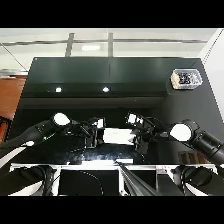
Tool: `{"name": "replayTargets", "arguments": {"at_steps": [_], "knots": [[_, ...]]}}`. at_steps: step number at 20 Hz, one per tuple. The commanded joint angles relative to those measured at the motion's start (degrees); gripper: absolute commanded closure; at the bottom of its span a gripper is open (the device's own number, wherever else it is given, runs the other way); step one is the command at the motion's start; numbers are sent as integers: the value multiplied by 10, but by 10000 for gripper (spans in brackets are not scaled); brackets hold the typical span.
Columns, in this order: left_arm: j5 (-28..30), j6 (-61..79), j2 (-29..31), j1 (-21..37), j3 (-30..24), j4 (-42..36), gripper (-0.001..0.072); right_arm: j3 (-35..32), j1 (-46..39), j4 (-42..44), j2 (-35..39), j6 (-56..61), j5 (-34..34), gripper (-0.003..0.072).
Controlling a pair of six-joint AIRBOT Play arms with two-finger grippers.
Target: Fold the box and place the chain.
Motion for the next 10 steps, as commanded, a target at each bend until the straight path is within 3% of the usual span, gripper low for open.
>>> {"name": "replayTargets", "arguments": {"at_steps": [1, 10], "knots": [[0, 1, 0, 0, 0, 0, 366, 1, 0, 1, 0, 0, 0, 382], [0, 1, 0, 0, 0, 0, 366, 22, 0, -14, 0, 2, -2, 382]]}}
